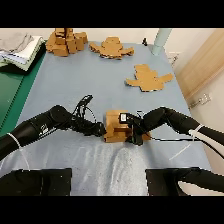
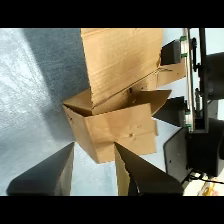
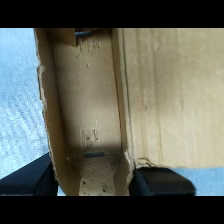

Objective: Fold the box.

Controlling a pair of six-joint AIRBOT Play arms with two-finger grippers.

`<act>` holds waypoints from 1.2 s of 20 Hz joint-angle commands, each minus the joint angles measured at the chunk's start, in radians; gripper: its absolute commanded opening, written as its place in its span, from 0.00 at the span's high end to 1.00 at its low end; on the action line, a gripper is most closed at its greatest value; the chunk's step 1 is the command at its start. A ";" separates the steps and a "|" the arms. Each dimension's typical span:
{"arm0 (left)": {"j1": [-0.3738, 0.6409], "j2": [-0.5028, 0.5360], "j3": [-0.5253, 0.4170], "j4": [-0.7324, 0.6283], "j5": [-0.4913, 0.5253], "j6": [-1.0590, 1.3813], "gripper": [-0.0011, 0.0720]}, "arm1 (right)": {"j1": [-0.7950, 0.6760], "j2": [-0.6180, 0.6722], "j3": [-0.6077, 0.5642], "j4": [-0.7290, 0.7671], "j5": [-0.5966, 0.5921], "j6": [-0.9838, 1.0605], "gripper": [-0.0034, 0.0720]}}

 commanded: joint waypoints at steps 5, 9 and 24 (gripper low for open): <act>0.001 -0.068 0.003 -0.060 0.043 0.034 0.48 | 0.000 0.000 0.001 0.000 0.000 0.000 0.27; -0.018 -0.086 0.007 -0.082 0.077 0.024 0.48 | 0.000 0.000 0.001 0.000 0.000 0.000 0.27; -0.293 -0.264 0.320 0.669 -0.117 -0.746 0.47 | 0.000 0.000 0.001 0.000 0.000 0.000 0.27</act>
